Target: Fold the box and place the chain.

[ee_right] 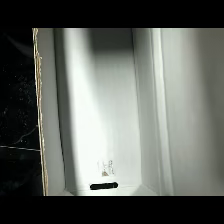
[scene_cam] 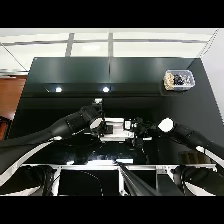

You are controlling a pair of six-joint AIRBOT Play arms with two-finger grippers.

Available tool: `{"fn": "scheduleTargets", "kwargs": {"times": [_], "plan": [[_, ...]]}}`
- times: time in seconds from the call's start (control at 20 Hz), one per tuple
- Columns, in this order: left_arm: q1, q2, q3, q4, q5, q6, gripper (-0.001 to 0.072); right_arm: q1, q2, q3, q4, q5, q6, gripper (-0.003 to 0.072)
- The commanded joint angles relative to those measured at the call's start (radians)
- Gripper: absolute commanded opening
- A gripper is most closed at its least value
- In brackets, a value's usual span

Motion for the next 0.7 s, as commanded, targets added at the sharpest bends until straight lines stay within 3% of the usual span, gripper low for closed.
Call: {"fn": "scheduleTargets", "kwargs": {"times": [0.0,0.05,0.1,0.15,0.4,0.65], "plan": [[0.000,0.000,0.001,0.001,-0.014,0.005,0.0025,0.000,-0.001,-0.001,0.000,0.001,-0.001,0.0435],[0.000,0.000,0.001,0.003,-0.021,0.005,0.0025,0.000,-0.001,-0.001,0.000,0.001,0.000,0.0438],[0.000,0.000,0.001,0.003,-0.021,0.005,0.0025,0.000,0.001,0.000,0.003,0.005,0.018,0.0609],[0.002,0.000,0.001,0.005,-0.021,0.005,0.0025,0.000,0.006,0.002,0.002,0.005,0.048,0.0659],[0.003,0.003,0.001,0.026,-0.026,0.005,0.0025,-0.010,0.079,0.044,-0.190,0.153,0.206,0.0657],[0.002,0.003,0.001,0.024,-0.025,0.005,0.0026,-0.010,0.130,0.051,-0.270,0.176,0.278,0.0655]]}}
